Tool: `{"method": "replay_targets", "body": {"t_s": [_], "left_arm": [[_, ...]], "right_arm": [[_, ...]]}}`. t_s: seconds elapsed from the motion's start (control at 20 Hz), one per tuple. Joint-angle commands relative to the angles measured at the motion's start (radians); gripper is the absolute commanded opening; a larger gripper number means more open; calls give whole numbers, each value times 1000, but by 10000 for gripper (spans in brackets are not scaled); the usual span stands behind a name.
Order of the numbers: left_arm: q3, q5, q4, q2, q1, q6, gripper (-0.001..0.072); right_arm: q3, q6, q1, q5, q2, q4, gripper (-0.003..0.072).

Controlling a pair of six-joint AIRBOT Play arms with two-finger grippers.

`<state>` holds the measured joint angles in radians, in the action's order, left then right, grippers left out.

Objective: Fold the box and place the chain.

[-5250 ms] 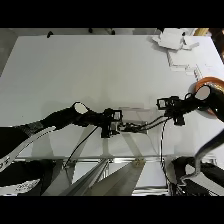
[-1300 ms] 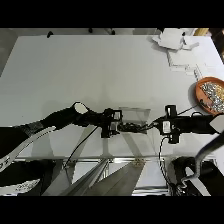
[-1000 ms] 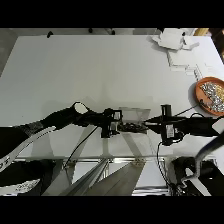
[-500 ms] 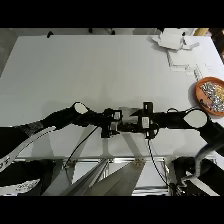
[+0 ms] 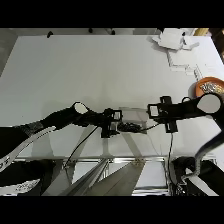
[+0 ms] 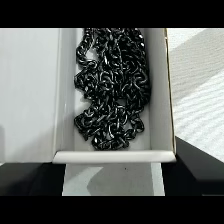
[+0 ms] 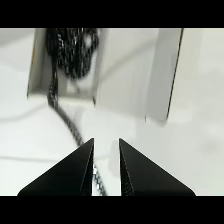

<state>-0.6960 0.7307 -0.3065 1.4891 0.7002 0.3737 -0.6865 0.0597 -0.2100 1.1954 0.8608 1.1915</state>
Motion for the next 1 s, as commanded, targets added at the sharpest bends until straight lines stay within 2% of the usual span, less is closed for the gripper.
{"method": "replay_targets", "body": {"t_s": [0.0, 0.25, 0.6, 0.95], "left_arm": [[0, 0, 0, -1, 0, 0, 342], [0, 0, 0, -1, 0, 0, 342], [0, 0, 0, -1, 0, 0, 342], [0, 0, 0, -1, 0, 0, 342]], "right_arm": [[41, -53, 121, -3, 2, 95, 161], [144, -171, 131, -97, 79, 84, 161], [145, -174, 131, -147, 226, 88, 161], [145, -195, 131, -191, 240, 87, 161]]}}
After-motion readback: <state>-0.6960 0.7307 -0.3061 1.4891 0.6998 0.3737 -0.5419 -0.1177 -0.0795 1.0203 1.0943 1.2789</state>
